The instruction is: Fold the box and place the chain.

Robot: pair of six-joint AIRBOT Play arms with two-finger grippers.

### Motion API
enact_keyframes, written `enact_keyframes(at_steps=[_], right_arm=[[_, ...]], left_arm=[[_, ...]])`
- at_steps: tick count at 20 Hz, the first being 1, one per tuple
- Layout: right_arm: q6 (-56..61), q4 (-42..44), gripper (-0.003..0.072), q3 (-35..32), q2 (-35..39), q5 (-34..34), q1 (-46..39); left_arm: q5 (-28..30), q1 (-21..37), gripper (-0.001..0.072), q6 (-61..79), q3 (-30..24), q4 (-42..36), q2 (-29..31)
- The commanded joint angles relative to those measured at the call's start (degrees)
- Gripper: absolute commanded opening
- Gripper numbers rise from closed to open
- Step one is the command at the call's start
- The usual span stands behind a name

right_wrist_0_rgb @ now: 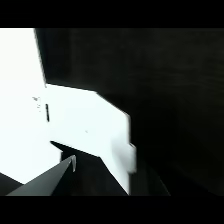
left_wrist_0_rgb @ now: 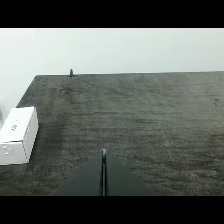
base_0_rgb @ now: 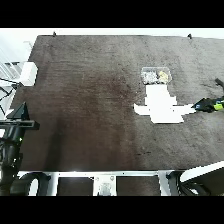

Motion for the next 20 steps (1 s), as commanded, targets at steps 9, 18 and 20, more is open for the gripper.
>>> enact_keyframes(at_steps=[9,18,20], right_arm=[[-3.76,9.57,0.0006,-3.19,-5.20,9.11,3.58],[-4.20,23.56,0.0003,-28.96,11.58,-1.88,12.04],[-4.20,25.59,0.0003,-34.23,14.84,-4.48,17.94]], left_arm=[[0.00,-0.02,0.0021,0.02,-0.04,0.02,0.04],[0.00,-0.02,0.0022,0.02,-0.04,0.02,0.04],[0.00,-0.02,0.0021,0.02,-0.04,0.02,0.04]])
